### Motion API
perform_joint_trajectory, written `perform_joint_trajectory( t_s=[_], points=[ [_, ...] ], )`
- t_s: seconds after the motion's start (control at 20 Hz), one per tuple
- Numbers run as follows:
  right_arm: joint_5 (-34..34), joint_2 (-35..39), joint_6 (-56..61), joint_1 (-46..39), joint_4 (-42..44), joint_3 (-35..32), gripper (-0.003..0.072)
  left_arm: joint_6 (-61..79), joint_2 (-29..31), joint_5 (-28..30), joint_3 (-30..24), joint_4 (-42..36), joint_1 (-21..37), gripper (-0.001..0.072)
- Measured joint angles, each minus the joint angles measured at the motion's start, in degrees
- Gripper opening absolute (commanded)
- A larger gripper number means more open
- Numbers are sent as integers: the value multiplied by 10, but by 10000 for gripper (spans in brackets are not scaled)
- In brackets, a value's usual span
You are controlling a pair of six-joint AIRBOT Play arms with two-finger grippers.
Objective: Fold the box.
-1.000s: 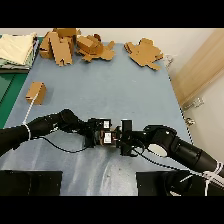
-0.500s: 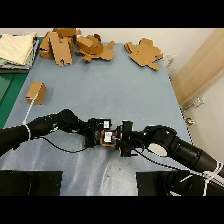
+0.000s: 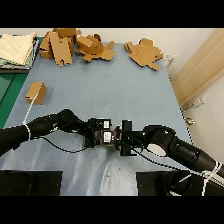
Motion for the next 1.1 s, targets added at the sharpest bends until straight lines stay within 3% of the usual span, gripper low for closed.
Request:
perform_joint_trajectory(
  t_s=[0.45,0.6,0.7,1.1],
  points=[
    [12,-21,27,6,-35,0,465,0,0,0,0,0,0,290],
    [14,-25,48,26,-63,0,432,0,0,-1,0,0,0,290],
    [16,-28,73,39,-96,0,343,0,0,0,0,0,0,290],
    [35,-31,112,56,-161,22,285,-2,0,3,0,0,1,290]
  ],
)
